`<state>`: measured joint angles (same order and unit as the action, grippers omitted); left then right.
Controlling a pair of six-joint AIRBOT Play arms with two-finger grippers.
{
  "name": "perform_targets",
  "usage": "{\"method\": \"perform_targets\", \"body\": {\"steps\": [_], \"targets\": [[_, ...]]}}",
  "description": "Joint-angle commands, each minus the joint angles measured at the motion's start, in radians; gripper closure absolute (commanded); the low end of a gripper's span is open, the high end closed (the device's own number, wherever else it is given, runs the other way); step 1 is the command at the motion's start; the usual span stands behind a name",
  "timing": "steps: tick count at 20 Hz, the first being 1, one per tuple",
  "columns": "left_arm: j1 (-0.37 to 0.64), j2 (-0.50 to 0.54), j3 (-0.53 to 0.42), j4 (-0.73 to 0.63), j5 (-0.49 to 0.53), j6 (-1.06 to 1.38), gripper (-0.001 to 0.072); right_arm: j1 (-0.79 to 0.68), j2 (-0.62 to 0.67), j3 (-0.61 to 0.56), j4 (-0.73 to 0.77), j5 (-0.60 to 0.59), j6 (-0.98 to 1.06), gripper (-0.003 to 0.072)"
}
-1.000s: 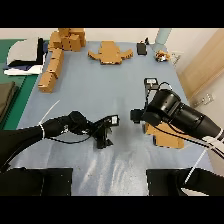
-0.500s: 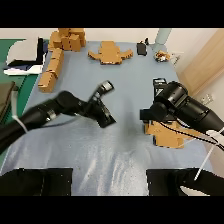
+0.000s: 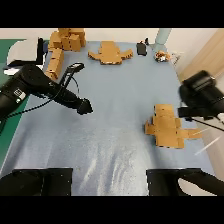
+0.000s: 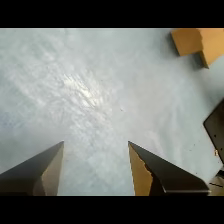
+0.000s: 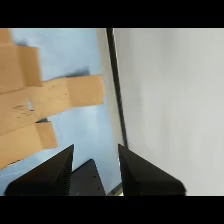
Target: Fold the box.
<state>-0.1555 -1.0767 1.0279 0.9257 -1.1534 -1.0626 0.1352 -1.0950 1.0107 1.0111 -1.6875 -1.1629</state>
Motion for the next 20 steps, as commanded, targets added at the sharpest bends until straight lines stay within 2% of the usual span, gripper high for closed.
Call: {"method": "perform_targets", "body": {"steps": [1, 2, 3, 4, 7, 11, 13, 17, 20], "targets": [[0.018, 0.002, 0.008, 0.003, -0.047, -0.029, 0.0123, -0.315, -0.003, -0.002, 0.192, 0.101, -0.224, 0.027], [0.018, 0.002, 0.008, -0.006, -0.036, -0.029, 0.0123, -0.387, -0.008, -0.004, 0.238, 0.13, -0.27, 0.0245], [0.018, 0.002, 0.008, -0.013, -0.023, -0.029, 0.0123, -0.439, -0.016, -0.01, 0.275, 0.151, -0.301, 0.0178], [0.018, 0.002, 0.008, -0.013, -0.013, -0.029, 0.0123, -0.486, -0.023, -0.023, 0.311, 0.178, -0.351, 0.0163], [0.018, 0.002, 0.008, -0.021, 0.005, -0.029, 0.0123, -0.551, -0.055, -0.078, 0.348, 0.259, -0.482, 0.0163], [0.018, 0.002, 0.008, -0.08, 0.013, -0.029, 0.0123, -0.554, -0.103, -0.1, 0.301, 0.341, -0.504, 0.0164], [0.018, 0.002, 0.008, -0.105, 0.013, -0.029, 0.0123, -0.556, -0.122, -0.1, 0.264, 0.356, -0.488, 0.0164], [0.018, 0.002, 0.008, -0.119, 0.013, -0.029, 0.0124, -0.592, -0.182, -0.1, 0.288, 0.352, -0.492, 0.0164], [0.018, 0.002, 0.008, -0.119, 0.013, -0.029, 0.0123, -0.623, -0.196, -0.1, 0.372, 0.362, -0.585, 0.017]]}}
